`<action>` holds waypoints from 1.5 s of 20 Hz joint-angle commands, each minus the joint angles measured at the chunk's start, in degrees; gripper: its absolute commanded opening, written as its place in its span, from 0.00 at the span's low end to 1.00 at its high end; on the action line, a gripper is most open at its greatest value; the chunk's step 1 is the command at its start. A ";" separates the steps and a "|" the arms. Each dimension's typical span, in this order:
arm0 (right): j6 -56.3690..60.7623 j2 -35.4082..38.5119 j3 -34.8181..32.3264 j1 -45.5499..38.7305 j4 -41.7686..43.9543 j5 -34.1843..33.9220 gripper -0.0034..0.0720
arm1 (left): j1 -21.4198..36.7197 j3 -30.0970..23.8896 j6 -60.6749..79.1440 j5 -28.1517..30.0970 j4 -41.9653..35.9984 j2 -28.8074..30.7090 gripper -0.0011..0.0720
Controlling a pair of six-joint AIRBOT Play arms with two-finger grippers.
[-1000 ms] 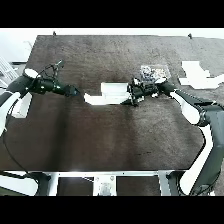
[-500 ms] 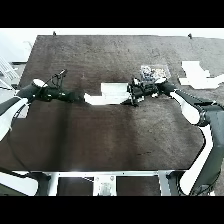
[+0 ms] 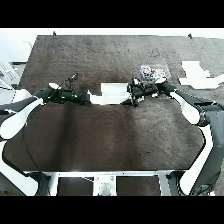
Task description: Fold the box and place the chain.
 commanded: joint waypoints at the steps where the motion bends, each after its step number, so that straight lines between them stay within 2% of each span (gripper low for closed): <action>1: 0.02 0.04 -0.02 0.07 0.02 0.02 0.62 | -0.92 2.73 0.07 -2.58 -0.98 -0.81 0.05; 4: 0.02 0.04 -0.02 0.13 0.02 0.02 0.62 | -0.92 5.84 0.04 -5.84 -1.09 -0.81 0.05; 6: 0.02 0.04 -0.02 0.13 0.02 0.02 0.62 | -0.92 7.28 -0.02 -7.69 -1.07 -0.81 0.50; 14: 0.02 0.04 -0.02 0.13 0.02 0.02 0.62 | -1.25 8.20 -0.42 -10.34 -3.74 -0.76 0.51; 23: 0.02 0.04 -0.02 0.13 0.02 0.02 0.62 | -4.26 9.90 -6.58 -7.80 -3.32 -0.76 0.51; 26: 0.02 0.04 -0.02 0.13 0.02 0.02 0.62 | -5.42 10.40 -11.87 -6.86 -0.48 -0.76 0.51; 30: 0.02 0.04 -0.02 0.13 0.02 0.02 0.62 | -7.50 13.66 -22.82 -6.82 9.11 -0.76 0.51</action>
